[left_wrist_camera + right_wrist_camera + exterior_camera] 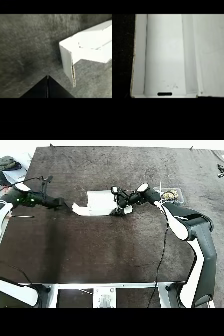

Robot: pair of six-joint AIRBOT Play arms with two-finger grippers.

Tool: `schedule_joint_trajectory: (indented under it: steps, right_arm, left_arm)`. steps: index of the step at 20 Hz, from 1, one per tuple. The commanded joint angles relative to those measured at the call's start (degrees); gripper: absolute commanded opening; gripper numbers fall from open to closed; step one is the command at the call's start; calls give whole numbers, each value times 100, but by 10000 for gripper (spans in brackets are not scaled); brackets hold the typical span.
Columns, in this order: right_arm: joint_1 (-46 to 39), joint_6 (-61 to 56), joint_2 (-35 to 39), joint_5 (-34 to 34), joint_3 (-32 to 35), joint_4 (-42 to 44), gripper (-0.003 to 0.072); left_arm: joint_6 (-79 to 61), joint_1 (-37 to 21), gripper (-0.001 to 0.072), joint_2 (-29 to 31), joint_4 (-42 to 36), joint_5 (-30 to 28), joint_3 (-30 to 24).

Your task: Fold the box and place the chain.

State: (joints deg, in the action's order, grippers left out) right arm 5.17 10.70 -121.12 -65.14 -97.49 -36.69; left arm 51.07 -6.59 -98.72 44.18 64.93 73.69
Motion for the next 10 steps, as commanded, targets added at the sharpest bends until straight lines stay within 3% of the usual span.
schedule_joint_trajectory:
  steps: [1,10]
  right_arm:
    - [-2,-2,2,0,0,0,387]
    - [-2,-2,2,0,0,0,387]
  left_arm:
    - [120,199,9,-273,-219,81,-15]
    - [157,404,10,-671,-907,9,-15]
